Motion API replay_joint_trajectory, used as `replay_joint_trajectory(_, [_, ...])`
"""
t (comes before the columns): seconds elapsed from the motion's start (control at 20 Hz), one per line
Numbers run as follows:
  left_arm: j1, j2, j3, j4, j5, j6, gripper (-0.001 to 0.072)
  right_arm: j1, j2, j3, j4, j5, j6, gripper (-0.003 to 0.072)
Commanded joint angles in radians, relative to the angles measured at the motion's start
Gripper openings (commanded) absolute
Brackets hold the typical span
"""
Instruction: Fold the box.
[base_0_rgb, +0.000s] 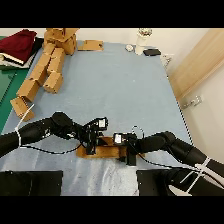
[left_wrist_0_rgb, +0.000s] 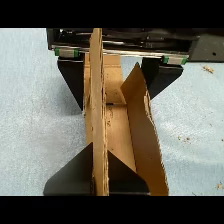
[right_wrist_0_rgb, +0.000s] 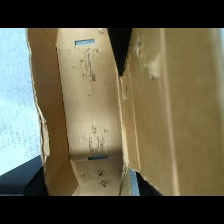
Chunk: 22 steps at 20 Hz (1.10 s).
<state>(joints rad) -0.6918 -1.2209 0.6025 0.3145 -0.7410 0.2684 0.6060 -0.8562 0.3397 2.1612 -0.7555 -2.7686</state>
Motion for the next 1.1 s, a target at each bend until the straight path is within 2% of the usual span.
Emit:
replay_joint_trajectory(0.0, [0.0,0.0,0.001,0.0,0.0,0.0,0.0012,0.0,-0.002,0.0,-0.006,0.0,-0.001,0.0704])
replay_joint_trajectory(0.3, [0.0,0.0,0.001,0.0,0.0,0.0,0.0012,0.0,-0.029,0.0,0.027,0.021,-0.019,0.0694])
replay_joint_trajectory(0.4, [0.0,0.0,0.001,0.0,0.0,0.0,0.0012,0.001,-0.029,0.0,0.027,0.021,-0.019,0.0572])
replay_joint_trajectory(0.65, [0.0,0.0,0.001,0.0,0.0,0.0,0.0012,0.001,-0.03,-0.003,0.026,0.013,-0.019,0.0566])
replay_joint_trajectory(0.7, [0.0,0.0,0.001,0.0,0.0,0.0,0.0012,0.001,-0.03,-0.003,0.026,0.011,-0.019,0.0515])
replay_joint_trajectory(0.75, [0.0,0.0,0.001,0.0,0.0,0.0,0.0012,0.001,-0.03,-0.004,0.026,0.009,-0.019,0.0503])
replay_joint_trajectory(1.05, [0.0,0.0,0.001,0.0,0.0,0.0,0.0013,0.001,-0.03,-0.005,0.014,-0.002,-0.027,0.0504])
